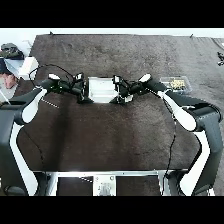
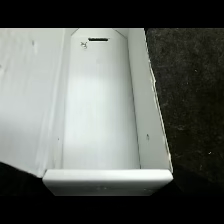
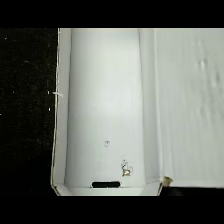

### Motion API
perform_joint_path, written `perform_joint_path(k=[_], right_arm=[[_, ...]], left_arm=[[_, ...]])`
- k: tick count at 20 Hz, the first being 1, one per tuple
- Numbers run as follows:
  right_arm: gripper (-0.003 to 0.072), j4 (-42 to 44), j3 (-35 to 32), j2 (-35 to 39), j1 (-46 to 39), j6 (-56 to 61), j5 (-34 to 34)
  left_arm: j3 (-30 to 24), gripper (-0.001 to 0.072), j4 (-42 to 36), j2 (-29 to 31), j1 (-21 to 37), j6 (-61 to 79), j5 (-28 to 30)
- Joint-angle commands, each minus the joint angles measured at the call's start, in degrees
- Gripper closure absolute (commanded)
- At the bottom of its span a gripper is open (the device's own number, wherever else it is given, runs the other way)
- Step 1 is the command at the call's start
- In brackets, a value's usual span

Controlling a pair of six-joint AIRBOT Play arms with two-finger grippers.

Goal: Fold the box and place the chain.

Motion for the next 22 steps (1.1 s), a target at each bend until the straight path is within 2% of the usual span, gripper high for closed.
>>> perform_joint_path(k=[1, 14, 16, 19, 22], right_arm=[[0.0303, 0.0, 0.0, 0.0, 0.0, 0.0, 0.1], [0.0303, 0.0, 0.0, 0.0, 0.0, 0.0, 0.1], [0.0303, 0.0, 0.0, 0.0, 0.0, 0.0, 0.1], [0.0303, 0.0, 0.0, 0.0, 0.0, 0.0, 0.1], [0.0303, 0.0, 0.0, 0.0, 0.0, 0.0, 0.1]], left_arm=[[0.0, -0.0009, 0.9, 0.0, 0.0, 0.0, 0.1], [0.0, -0.0006, 0.8, 0.0, -0.6, 0.0, 0.3], [0.0, 0.0139, 1.0, 0.0, -0.6, 0.0, 0.1], [0.0, 0.0304, 2.3, 0.0, -0.6, 0.0, 0.2], [0.0, 0.0304, 3.4, 0.0, -0.6, 0.0, 0.2]])
